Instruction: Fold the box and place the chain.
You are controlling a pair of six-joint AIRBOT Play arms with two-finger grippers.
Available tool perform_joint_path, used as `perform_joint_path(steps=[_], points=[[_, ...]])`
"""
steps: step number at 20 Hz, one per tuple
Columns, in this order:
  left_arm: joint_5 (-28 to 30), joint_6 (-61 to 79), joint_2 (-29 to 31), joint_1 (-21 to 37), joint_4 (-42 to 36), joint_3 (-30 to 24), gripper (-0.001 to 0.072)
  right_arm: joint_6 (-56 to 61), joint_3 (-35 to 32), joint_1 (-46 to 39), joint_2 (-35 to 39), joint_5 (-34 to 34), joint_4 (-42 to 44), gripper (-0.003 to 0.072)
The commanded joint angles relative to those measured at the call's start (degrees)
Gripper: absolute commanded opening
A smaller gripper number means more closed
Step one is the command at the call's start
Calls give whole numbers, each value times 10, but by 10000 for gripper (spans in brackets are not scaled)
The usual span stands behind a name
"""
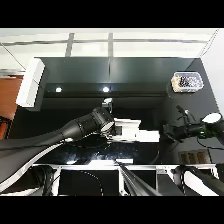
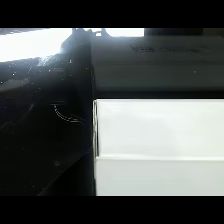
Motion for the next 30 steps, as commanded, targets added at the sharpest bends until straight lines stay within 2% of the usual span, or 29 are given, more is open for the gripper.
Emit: perform_joint_path(steps=[1, 4, 6, 7, 9, 10, 15, 20, 23, 28, 30], points=[[0, 0, 0, 1, 0, 0, 25, -106, -4, 43, -40, 7, 99, 12], [1, 0, 0, 1, 0, 0, 25, -133, -1, 45, -40, 18, 128, 13], [1, 0, 0, 1, 0, 0, 25, -155, 11, 45, -39, 49, 129, 15], [1, 0, 0, 1, 0, 0, 25, -156, 17, 45, -39, 62, 129, 60], [1, 0, 0, 1, 0, 0, 25, -159, 30, 45, -39, 78, 128, 532], [1, 0, 0, 1, 0, 0, 25, -166, 34, 45, -39, 80, 130, 634], [1, 0, 0, 1, 0, 0, 25, -171, 34, 57, -39, 75, 149, 632], [0, 0, 0, 1, 2, 0, 25, -139, 37, 156, -39, -28, 172, 632], [0, 0, 0, 1, 3, 0, 25, -127, 52, 200, -39, -44, 177, 631], [0, 0, 0, 1, 3, 0, 25, -35, 70, 244, -39, -89, 173, 630], [0, 0, 0, 1, 3, 0, 25, -9, 78, 265, -39, -97, 147, 630]])
